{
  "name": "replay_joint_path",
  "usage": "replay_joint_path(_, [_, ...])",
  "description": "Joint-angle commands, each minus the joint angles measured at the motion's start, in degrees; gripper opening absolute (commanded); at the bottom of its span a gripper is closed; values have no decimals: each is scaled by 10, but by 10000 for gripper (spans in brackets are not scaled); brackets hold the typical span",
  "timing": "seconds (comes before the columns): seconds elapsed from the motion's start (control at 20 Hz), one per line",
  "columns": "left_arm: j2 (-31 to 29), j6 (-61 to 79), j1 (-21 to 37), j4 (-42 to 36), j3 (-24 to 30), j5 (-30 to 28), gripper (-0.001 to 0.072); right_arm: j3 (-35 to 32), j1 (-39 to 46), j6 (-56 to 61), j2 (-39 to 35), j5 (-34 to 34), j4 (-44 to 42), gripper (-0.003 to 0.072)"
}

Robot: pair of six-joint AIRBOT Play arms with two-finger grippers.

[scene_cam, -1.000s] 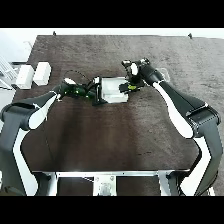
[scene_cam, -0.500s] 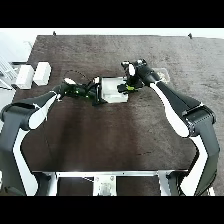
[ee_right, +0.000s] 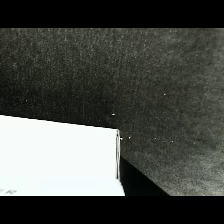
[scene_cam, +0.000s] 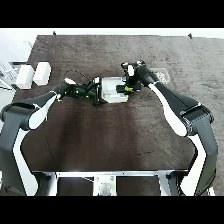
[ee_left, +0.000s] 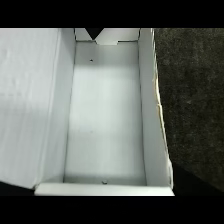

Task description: Fold the box and place the chain.

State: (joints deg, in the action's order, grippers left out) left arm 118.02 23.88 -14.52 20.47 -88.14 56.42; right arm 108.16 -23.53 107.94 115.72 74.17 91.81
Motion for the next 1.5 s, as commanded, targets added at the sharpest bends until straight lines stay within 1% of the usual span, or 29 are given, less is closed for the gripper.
replay_joint_path(0.0, [0, 2, 0, 0, 0, 0, 279, 1, 0, 1, 1, 1, -3, 85])
replay_joint_path(0.05, [0, 2, 0, 0, 0, 0, 279, 1, 0, 1, 0, 1, -3, 98])
replay_joint_path(0.15, [0, 2, 0, 0, 0, 0, 279, 1, 1, 1, -2, 1, -3, 447])
replay_joint_path(0.2, [0, 2, 0, 0, 0, 0, 279, 1, 1, 1, -6, 0, -3, 495])
replay_joint_path(0.4, [0, 2, 0, 0, 0, 0, 279, 18, 0, 1, -28, 3, -4, 500])
replay_joint_path(0.5, [0, 2, 0, 0, 0, 0, 279, 22, 1, 0, -44, 28, -14, 501])
replay_joint_path(0.6, [0, 2, 0, 0, 0, 0, 279, 22, 1, -19, -64, 55, -14, 502])
replay_joint_path(0.8, [0, 2, 0, 0, 0, 0, 279, 23, 5, -68, -123, 56, -11, 501])
replay_joint_path(0.85, [0, 2, 0, 0, 0, 0, 279, 23, 11, -79, -137, 56, -6, 500])
replay_joint_path(1.0, [0, 2, 0, 0, 0, 0, 279, 23, 50, -81, -165, 48, 46, 499])
replay_joint_path(1.15, [0, 2, 0, 0, 0, 0, 279, 15, 118, -71, -155, 4, 45, 496])
replay_joint_path(1.2, [0, 2, 0, 0, 0, 0, 278, 12, 142, -65, -144, -15, 30, 475])
replay_joint_path(1.25, [0, 2, 0, 0, 0, 0, 279, 12, 163, -64, -129, -25, 3, 426])
replay_joint_path(1.35, [0, 2, 0, 0, 0, 0, 279, 12, 194, -82, -93, -42, -73, 423])
replay_joint_path(1.45, [0, 2, 0, 0, 0, 0, 279, 12, 201, -97, -63, -64, -97, 421])
